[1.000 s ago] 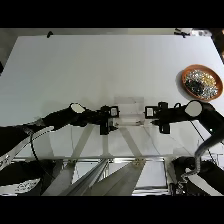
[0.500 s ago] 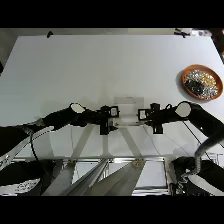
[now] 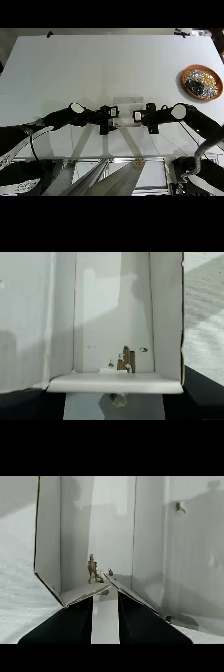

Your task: Fold the box and place the chain.

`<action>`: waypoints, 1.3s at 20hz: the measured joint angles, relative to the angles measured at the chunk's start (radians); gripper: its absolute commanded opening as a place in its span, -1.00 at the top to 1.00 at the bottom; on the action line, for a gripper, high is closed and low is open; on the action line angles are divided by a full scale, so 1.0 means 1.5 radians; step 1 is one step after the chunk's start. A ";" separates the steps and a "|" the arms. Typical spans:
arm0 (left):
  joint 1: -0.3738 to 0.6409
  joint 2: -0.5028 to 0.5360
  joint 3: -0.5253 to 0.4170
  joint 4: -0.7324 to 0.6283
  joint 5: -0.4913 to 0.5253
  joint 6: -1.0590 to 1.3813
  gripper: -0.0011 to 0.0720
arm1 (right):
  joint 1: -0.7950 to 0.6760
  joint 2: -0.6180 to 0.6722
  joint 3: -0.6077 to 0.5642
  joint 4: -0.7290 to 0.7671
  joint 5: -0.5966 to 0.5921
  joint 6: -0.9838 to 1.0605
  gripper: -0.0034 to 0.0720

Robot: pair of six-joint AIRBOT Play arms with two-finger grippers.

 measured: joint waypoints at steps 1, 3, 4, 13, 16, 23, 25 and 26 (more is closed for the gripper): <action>0.000 0.000 0.000 0.000 0.000 0.000 0.50 | 0.002 -0.001 0.000 0.003 -0.002 0.000 0.53; 0.000 0.000 0.000 -0.001 0.000 -0.002 0.50 | 0.005 -0.001 0.000 0.007 -0.006 0.000 0.50; 0.000 0.000 0.000 -0.001 0.000 -0.002 0.50 | 0.006 -0.002 0.000 0.008 -0.007 0.000 0.48; 0.000 0.000 0.000 -0.002 0.000 -0.002 0.50 | 0.008 -0.011 0.001 0.012 0.004 -0.001 -0.35; 0.000 0.000 0.000 -0.003 0.001 -0.003 0.50 | 0.008 -0.011 0.001 0.007 0.008 0.000 -0.16; 0.000 0.000 0.000 -0.007 0.004 -0.007 0.50 | -0.017 -0.002 0.000 -0.001 0.024 0.010 0.85; 0.000 0.000 0.000 -0.007 0.005 -0.007 0.50 | -0.042 0.008 0.000 -0.018 0.045 0.025 0.85; 0.000 0.000 0.000 -0.006 0.004 -0.006 0.50 | -0.057 0.013 0.000 -0.032 0.058 0.035 0.85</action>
